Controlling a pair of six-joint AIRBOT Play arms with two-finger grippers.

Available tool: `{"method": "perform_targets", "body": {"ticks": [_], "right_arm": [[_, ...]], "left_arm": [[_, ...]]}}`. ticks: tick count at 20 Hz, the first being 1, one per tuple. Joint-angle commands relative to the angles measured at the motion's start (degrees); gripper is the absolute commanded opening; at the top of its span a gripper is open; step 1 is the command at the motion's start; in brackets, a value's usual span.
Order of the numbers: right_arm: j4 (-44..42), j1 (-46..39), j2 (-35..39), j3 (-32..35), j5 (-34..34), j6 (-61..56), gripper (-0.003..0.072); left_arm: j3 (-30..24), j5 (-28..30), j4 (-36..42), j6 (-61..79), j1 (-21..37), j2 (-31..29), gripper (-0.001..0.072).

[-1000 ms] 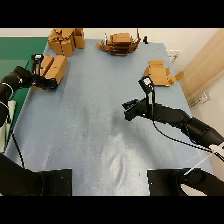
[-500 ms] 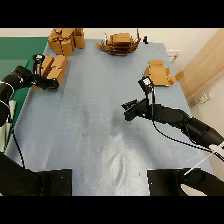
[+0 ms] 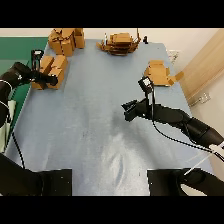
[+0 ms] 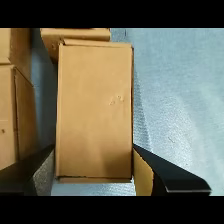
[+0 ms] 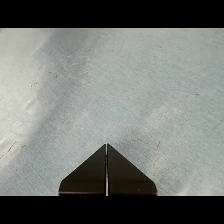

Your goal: Fold the box.

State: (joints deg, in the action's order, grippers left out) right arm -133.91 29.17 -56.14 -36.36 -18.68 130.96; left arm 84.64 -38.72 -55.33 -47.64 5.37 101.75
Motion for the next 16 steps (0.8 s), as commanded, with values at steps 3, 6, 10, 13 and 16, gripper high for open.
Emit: {"method": "perform_targets", "body": {"ticks": [3,6,10,13,16], "right_arm": [[0.00,-0.02,0.00,0.02,-0.04,-0.02,0.0005],[0.00,-0.02,0.00,0.02,-0.04,-0.02,0.0005],[-0.07,-0.02,0.04,-0.07,-1.88,-0.09,0.0006],[-0.28,-0.02,0.04,-1.22,-6.16,-3.87,0.0006],[-0.42,-0.02,0.02,-3.50,-10.08,-6.62,0.0006]], "left_arm": [[2.51,-0.28,-0.28,0.07,0.00,-0.87,0.0687],[4.33,-1.25,-0.26,0.07,-0.02,-1.57,0.0687],[8.48,-16.24,5.46,0.46,-0.02,-4.20,0.0687],[10.34,-35.01,13.35,2.38,-0.04,-7.50,0.0687],[9.92,-48.50,18.29,1.81,-2.32,-12.24,0.0687]]}}
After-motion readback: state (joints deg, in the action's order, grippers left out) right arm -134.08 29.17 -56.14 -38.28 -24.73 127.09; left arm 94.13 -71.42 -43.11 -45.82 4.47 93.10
